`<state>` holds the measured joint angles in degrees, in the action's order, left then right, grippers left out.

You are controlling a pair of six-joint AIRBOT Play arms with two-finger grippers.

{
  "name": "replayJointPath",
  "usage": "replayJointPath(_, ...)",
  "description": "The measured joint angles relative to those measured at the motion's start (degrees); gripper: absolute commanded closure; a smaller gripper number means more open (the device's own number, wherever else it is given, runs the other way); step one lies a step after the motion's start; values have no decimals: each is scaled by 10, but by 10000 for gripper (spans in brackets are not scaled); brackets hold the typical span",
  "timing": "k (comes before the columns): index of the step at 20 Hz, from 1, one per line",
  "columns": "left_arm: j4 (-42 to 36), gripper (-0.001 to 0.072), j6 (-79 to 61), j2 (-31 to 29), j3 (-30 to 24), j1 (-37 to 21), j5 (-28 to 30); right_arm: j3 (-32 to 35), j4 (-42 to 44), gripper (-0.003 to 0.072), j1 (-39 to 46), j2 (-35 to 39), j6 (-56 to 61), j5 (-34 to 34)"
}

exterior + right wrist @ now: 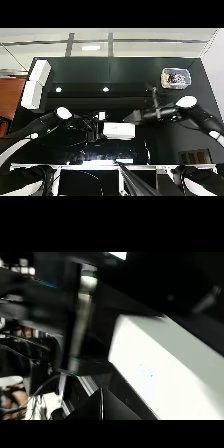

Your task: Fold the box and place the chain.

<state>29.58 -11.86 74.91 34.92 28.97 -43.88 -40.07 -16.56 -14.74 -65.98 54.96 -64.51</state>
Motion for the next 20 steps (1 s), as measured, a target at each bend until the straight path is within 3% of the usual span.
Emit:
replayJointPath(4, 64, -5, 65, -49, 8, -13, -5, -58, -133, 672, 87, 85, 73, -36)
replayJointPath(10, 151, -2, 195, -127, 40, -3, -89, -75, -277, 671, 183, 171, 124, -71)
replayJointPath(13, 159, -1, 223, -95, 84, 37, -93, -66, -300, 671, 195, 181, 131, -58)
replayJointPath(20, 164, -2, 241, 42, 205, 103, -106, -57, -315, 670, 201, 187, 136, -53)
